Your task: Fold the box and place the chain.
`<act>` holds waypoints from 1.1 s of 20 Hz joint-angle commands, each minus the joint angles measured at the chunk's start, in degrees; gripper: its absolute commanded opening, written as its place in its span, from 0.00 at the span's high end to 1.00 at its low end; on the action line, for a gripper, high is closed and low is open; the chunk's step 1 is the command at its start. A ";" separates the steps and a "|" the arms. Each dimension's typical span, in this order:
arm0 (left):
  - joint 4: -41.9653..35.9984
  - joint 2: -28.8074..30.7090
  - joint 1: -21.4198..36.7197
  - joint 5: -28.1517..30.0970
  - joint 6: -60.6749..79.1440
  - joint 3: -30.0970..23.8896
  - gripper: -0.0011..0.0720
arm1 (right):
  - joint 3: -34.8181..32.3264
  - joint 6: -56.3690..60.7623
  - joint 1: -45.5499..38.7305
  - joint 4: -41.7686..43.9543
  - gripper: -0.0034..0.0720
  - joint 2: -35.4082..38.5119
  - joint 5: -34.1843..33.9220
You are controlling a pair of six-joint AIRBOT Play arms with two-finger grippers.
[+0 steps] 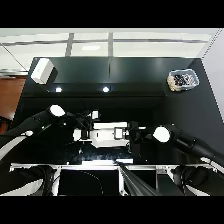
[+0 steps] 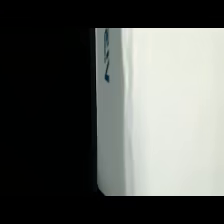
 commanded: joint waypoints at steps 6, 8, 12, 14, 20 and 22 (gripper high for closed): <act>0.00 -0.04 -0.02 -0.09 0.02 0.02 0.95 | 0.28 5.60 -6.40 -5.11 0.03 5.05 -3.63; 0.00 -0.04 -0.02 -0.09 0.02 0.02 0.95 | 0.28 5.79 -6.56 -4.87 0.03 5.03 -4.39; 0.00 -0.04 -0.02 -0.09 0.02 0.02 0.95 | 0.22 5.79 -6.56 -2.99 0.03 4.63 -4.74; 0.00 -0.04 -0.02 -0.09 0.02 0.02 0.95 | 0.22 5.73 -6.56 -0.98 0.03 4.02 -4.37; 0.00 -0.04 -0.02 -0.09 0.02 0.02 0.95 | 0.22 -2.34 -6.58 6.21 0.03 0.98 -4.37; 0.00 -0.04 -0.02 -0.09 0.02 0.02 0.95 | 0.22 -6.91 -7.21 11.54 0.03 -0.46 -3.63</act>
